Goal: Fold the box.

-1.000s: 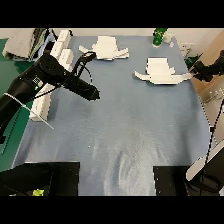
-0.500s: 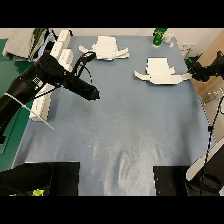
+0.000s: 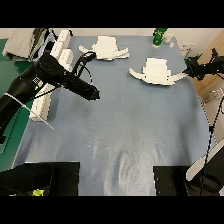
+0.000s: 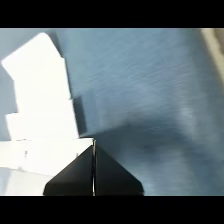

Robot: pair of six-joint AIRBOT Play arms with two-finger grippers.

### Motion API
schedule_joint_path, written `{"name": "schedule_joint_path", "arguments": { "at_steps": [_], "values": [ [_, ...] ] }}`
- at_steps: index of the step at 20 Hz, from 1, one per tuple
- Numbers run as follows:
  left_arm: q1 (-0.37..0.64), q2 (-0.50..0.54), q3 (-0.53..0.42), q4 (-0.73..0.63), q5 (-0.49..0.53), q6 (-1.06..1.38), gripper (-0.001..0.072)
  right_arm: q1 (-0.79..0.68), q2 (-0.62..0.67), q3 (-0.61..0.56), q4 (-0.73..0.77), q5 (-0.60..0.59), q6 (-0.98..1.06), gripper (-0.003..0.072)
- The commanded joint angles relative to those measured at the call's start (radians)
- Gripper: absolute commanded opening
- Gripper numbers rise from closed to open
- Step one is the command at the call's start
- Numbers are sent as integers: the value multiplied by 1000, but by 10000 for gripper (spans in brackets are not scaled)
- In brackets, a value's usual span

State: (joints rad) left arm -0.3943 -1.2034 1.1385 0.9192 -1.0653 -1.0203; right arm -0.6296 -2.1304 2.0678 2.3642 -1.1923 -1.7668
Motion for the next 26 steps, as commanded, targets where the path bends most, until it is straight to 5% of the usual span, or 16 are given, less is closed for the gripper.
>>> {"name": "schedule_joint_path", "arguments": {
  "at_steps": [1,6,17,22,23,25,26],
  "values": [
    [1,-1,0,0,0,0,13,25,62,-30,79,-64,-31,-2],
    [1,-1,0,0,0,0,13,96,240,-249,69,-113,-34,-5],
    [1,-1,0,0,0,0,13,389,942,-1305,55,96,-74,-5],
    [1,-1,0,0,0,0,13,439,1046,-1422,49,80,8,6],
    [1,-1,0,0,0,0,13,439,1049,-1421,48,72,13,30],
    [1,-1,0,0,0,0,14,438,1049,-1421,48,70,13,308],
    [1,-1,0,0,0,0,13,438,1049,-1419,44,68,13,314]
  ]
}}
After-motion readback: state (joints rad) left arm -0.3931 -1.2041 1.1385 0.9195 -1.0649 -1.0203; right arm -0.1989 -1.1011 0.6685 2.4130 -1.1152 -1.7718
